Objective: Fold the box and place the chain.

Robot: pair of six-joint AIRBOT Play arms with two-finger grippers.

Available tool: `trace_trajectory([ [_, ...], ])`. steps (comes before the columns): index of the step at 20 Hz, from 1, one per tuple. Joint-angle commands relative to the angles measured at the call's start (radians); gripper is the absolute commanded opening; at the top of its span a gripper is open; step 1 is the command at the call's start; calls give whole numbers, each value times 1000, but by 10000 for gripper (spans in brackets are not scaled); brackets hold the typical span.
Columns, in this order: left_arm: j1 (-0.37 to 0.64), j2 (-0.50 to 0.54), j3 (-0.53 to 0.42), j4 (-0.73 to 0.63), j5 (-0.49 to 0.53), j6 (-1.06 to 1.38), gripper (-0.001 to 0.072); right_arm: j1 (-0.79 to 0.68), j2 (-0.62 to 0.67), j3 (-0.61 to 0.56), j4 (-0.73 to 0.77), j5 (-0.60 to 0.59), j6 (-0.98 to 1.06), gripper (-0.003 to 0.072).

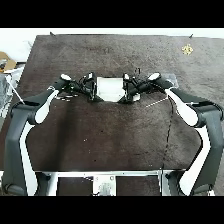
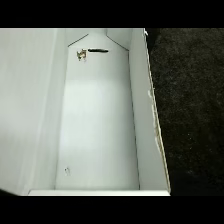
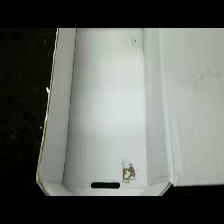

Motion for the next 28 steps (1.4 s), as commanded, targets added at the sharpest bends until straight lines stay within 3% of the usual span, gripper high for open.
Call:
trace_trajectory([
  [1, 0, 0, 1, 0, 1, 0, 475, -4, 37, 0, -116, 0, 53, 683],
  [7, 0, 0, 1, 0, 2, 0, 475, -11, 178, 0, -295, 2, 241, 682],
  [9, 0, 0, 1, 0, 1, 0, 474, -13, 243, 0, -293, 2, 314, 681],
  [10, 0, 0, 1, 0, 1, 0, 475, -13, 273, 0, -268, 0, 346, 635],
  [12, 0, 0, 1, 0, 2, 0, 474, -13, 289, 0, -105, 11, 360, 310],
  [14, 0, 0, 1, 0, 1, 0, 475, -11, 277, 0, 39, -1, 359, 72],
  [16, 0, 0, 1, 0, 2, 0, 474, -9, 249, 0, 125, -46, 356, 72],
  [20, 0, 0, 1, 0, 2, 0, 474, -6, 186, 0, 131, -187, 356, 72],
  [28, 0, 0, 1, 0, 2, 0, 474, -6, 66, 0, 126, -224, 341, 72],
])
